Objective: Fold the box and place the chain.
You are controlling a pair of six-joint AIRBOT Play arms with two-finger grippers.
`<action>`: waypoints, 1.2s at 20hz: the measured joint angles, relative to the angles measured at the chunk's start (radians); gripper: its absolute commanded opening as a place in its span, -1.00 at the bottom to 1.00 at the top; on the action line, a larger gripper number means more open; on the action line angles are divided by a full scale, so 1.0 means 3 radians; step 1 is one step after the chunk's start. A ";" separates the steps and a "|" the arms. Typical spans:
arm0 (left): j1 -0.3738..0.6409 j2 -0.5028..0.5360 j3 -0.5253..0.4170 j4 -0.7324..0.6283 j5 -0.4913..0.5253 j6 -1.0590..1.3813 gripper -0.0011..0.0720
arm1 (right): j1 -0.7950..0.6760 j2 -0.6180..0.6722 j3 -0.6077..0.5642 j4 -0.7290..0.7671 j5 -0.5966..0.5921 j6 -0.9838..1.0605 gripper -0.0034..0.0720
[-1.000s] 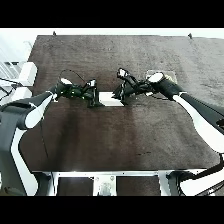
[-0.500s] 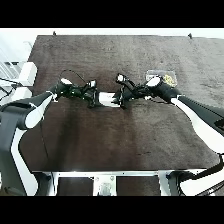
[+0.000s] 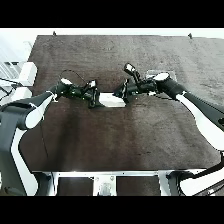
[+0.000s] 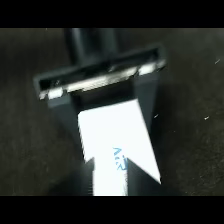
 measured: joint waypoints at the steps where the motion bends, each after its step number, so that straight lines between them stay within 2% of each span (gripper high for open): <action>1: -0.0001 0.0000 0.0000 0.0000 0.0001 -0.0001 -0.02 | -0.0006 -0.0005 -0.0001 0.0024 0.0005 0.0003 -0.89; 11: 0.0000 0.0000 0.0000 0.0000 0.0011 0.0003 -0.02 | 0.0060 -0.0261 0.0001 -0.0416 0.0045 0.0682 -0.90; 15: 0.0000 -0.0001 0.0000 -0.0001 0.0010 -0.0001 -0.02 | 0.0058 -0.0126 0.0039 -0.0641 0.0053 0.0815 -0.90; 19: 0.0003 0.0000 0.0000 -0.0003 0.0011 -0.0005 -0.02 | -0.0003 0.0373 0.0065 -0.0450 0.0027 0.0839 -0.90; 21: 0.0003 0.0000 0.0000 -0.0003 0.0011 -0.0005 -0.02 | -0.0107 0.0788 0.0038 -0.0294 -0.0023 0.0828 -0.90; 24: 0.0003 -0.0001 0.0000 -0.0003 0.0009 -0.0003 -0.02 | -0.0315 0.1472 -0.0242 -0.0210 -0.0076 0.0884 -0.90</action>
